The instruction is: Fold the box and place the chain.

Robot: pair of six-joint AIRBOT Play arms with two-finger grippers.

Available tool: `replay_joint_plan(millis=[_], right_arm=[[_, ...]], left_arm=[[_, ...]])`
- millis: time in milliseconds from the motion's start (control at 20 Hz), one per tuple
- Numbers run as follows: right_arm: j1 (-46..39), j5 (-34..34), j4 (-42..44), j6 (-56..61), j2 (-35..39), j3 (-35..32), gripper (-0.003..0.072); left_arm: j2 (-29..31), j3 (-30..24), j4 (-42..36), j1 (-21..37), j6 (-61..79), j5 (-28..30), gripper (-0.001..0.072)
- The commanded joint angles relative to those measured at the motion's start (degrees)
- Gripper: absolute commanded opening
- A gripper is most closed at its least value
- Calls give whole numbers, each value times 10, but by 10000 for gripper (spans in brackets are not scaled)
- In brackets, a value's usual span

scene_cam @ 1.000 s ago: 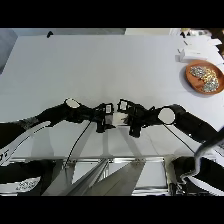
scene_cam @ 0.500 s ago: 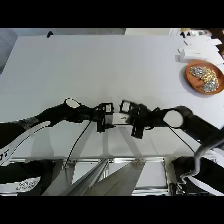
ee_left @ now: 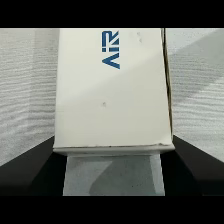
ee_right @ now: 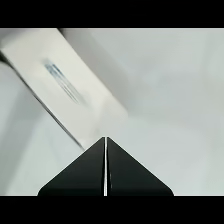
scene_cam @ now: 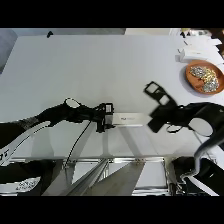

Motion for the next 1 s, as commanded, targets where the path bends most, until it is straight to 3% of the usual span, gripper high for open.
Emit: replay_joint_plan(millis=[0, 250, 450, 500, 550, 750, 950], right_arm=[[-120, 213, -82, 132, 4, 1, 19], [-334, 203, -80, 116, 3, 1, 20], [-398, 195, -80, 122, 4, 1, 21], [-402, 196, -79, 123, 4, 1, 21], [-402, 197, -80, 122, 4, 1, 21], [-402, 197, -80, 122, 4, 1, 21], [-402, 197, -80, 122, 4, 1, 21]], left_arm=[[0, 0, 0, 0, 0, 0, 254], [0, 0, -2, 0, 0, 0, 254], [0, 0, -2, 0, 0, 0, 232], [2, 0, 0, 0, -4, -1, 36], [9, 0, 4, 3, -7, 0, 3], [106, 0, 51, 40, -108, 0, 3], [263, 0, 229, 136, -422, 0, 2]])
